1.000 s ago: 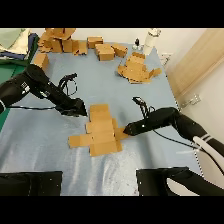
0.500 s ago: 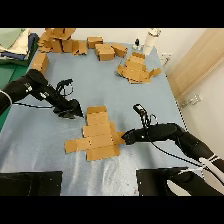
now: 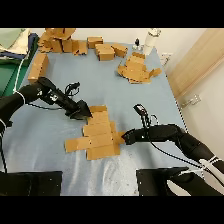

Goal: Fold the box.

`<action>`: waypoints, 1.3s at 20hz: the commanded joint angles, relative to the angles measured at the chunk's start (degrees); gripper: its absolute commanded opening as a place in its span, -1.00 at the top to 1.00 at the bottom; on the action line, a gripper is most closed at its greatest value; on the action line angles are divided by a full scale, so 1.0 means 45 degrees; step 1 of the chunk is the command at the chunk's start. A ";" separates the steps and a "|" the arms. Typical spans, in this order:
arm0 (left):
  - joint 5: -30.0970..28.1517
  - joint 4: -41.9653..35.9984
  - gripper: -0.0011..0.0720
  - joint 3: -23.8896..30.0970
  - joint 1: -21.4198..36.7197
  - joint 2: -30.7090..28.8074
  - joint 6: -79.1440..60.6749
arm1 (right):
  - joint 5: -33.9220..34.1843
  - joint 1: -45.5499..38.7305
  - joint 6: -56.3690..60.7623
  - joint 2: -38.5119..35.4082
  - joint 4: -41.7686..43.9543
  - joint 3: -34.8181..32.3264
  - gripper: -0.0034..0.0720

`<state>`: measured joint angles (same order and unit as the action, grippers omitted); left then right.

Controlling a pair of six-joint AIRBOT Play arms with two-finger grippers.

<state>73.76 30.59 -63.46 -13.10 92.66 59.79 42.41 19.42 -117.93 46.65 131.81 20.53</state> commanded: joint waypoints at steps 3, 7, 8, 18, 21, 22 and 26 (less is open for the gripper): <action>0.0369 -0.0607 -0.14 -0.0010 -0.0680 0.0447 -0.1112 | -0.0257 0.0010 0.0000 -0.0010 -0.0005 -0.0005 0.91; 0.0695 -0.2331 -0.15 -0.0010 -0.0714 0.0772 -0.2739 | -0.0296 0.0010 -0.0005 -0.0010 -0.0005 -0.0010 0.91; 0.0777 -0.2623 -0.15 -0.0010 -0.0719 0.0850 -0.2953 | -0.0296 0.0010 0.0000 -0.0010 -0.0005 -0.0005 0.91; 0.0889 -0.2696 0.94 -0.0015 -0.0714 0.1020 -0.4566 | -0.0277 0.0010 0.0005 -0.0010 0.0000 -0.0005 0.79; 0.0874 -0.2458 0.95 -0.0024 -0.0767 0.0855 -0.5790 | -0.0189 -0.0078 0.0699 -0.0015 -0.0549 0.0121 -0.13; 0.0811 -0.2108 0.95 -0.0024 -0.0860 0.0631 -0.6120 | 0.0151 -0.0219 0.1540 -0.0029 -0.1214 0.0384 -0.13; -0.0350 -0.2176 0.95 0.0665 -0.1219 -0.1263 -0.8534 | 0.2108 -0.1005 0.3978 -0.0311 -0.2919 0.2225 -0.13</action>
<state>76.07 21.02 -62.30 -17.85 91.64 29.95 46.35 16.78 -107.63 45.98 123.81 26.09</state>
